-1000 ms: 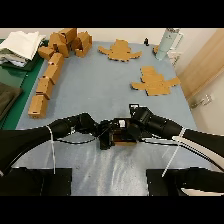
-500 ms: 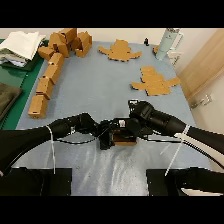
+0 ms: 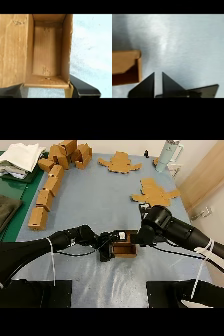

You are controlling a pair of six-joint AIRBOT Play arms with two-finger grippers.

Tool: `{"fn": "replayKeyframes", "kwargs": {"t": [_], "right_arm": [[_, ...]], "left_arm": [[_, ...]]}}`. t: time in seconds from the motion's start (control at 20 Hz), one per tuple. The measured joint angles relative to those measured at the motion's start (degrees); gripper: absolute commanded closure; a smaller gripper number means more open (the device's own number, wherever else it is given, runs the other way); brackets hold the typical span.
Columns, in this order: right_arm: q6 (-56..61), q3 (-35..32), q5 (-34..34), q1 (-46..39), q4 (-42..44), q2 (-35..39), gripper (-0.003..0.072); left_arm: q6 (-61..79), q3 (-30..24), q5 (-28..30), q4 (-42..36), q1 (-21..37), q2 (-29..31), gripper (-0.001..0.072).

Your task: Fold the box.

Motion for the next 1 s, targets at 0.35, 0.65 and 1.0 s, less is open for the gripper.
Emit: {"fn": "replayKeyframes", "kwargs": {"t": [0.35, 0.65, 1.0], "right_arm": [[-21.0, -0.3, 9.6, -21.0, 7.1, -2.5, 0.0681], [-54.3, 1.6, 18.1, -38.9, 43.7, -15.1, 0.0683], [-83.0, 1.5, 10.5, -36.7, 62.7, -18.2, 0.0684]], "left_arm": [[0.0, 0.0, 0.0, 0.0, 0.0, 0.0, 0.0274], [0.0, 0.0, 0.0, 0.0, 0.0, 0.0, 0.0274], [0.0, 0.0, 0.0, 0.0, 0.0, 0.0, 0.0274]]}}
